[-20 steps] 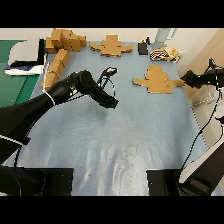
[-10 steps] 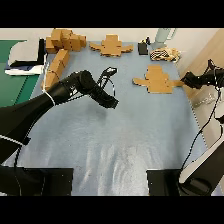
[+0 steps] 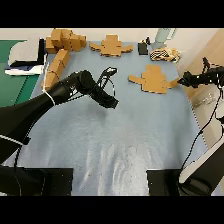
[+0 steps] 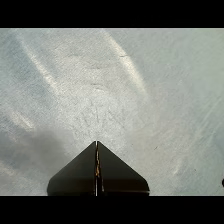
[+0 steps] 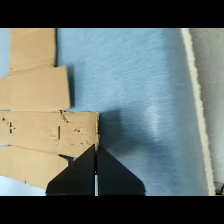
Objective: Fold the box.
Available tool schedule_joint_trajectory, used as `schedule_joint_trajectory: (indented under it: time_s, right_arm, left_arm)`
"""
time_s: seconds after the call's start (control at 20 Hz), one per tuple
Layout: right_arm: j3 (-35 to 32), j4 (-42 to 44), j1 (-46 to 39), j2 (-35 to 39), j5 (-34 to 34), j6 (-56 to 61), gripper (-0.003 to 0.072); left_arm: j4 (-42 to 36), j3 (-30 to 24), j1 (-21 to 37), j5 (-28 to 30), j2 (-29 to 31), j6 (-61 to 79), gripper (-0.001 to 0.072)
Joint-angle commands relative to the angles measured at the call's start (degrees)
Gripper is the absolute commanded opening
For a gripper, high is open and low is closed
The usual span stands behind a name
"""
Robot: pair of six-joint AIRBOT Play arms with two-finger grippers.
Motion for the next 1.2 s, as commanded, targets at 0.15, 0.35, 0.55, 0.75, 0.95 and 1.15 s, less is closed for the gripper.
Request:
schedule_joint_trajectory:
  time_s: [0.15,0.35,0.55,0.75,0.95,1.15]
  right_arm:
    - [-2.93,1.79,0.2,6.56,-14.21,-2.32,-0.0001]
    - [-23.37,0.68,0.35,19.23,-10.71,-2.38,-0.0002]
    - [-53.18,-3.06,1.79,40.81,-0.68,-1.95,-0.0001]
    - [-76.74,-9.29,5.05,63.12,3.34,8.41,-0.0001]
    - [-86.84,-22.49,9.07,78.23,-1.03,22.6,0.0004]
    - [-86.97,-23.91,9.01,78.99,-2.29,22.6,0.0308]
  left_arm:
    - [-1.57,-0.02,0.02,-0.04,-0.04,0.0,0.0011]
    - [-1.44,0.0,0.13,-1.73,0.52,0.44,0.0012]
    - [-1.25,-0.11,0.42,-7.74,3.93,4.02,0.0011]
    - [-3.28,-6.91,3.19,-10.97,12.04,5.49,0.0011]
    - [-5.75,-17.68,7.85,-10.69,19.34,6.78,0.0012]
    - [-5.68,-18.58,9.77,-10.43,19.65,6.78,0.0012]
